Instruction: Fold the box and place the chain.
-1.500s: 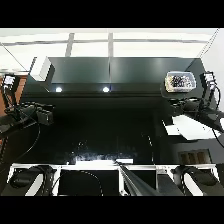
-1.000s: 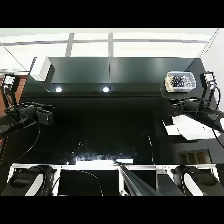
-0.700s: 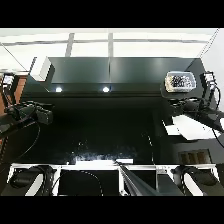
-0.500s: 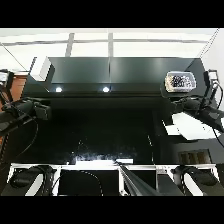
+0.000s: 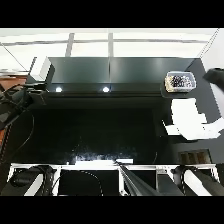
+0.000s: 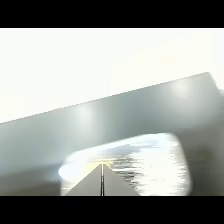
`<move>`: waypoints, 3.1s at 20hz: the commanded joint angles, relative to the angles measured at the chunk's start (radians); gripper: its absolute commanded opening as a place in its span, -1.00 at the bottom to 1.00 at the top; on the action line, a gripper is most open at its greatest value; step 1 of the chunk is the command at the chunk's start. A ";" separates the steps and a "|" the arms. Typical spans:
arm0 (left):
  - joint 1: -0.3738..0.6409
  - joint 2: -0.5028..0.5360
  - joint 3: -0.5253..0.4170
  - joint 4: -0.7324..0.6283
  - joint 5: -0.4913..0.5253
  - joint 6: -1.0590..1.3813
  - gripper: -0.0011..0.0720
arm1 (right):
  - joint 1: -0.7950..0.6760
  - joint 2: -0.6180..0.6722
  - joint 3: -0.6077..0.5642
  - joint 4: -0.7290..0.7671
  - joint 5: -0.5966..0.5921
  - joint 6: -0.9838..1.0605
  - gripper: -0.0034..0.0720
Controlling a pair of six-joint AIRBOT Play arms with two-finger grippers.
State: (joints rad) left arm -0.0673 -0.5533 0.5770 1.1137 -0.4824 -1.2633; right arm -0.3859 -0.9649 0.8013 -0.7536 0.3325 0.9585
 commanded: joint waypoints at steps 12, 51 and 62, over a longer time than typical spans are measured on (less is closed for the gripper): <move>-0.058 -0.135 0.000 -0.074 -0.107 0.003 0.98 | -0.601 -0.660 0.499 -0.434 1.032 0.083 1.00; -0.219 -0.186 0.000 -0.080 -0.154 0.003 0.97 | 0.105 -0.160 -0.249 0.563 0.798 -0.441 -0.89; -0.242 -0.577 0.003 -0.440 -0.240 0.101 0.97 | 0.576 0.005 -0.464 0.578 0.407 -0.436 -0.89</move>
State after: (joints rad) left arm -0.3340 -1.0210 0.5785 0.8265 -0.6521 -1.2415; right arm 0.1135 -0.9718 0.3538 -0.1852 0.7982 0.5228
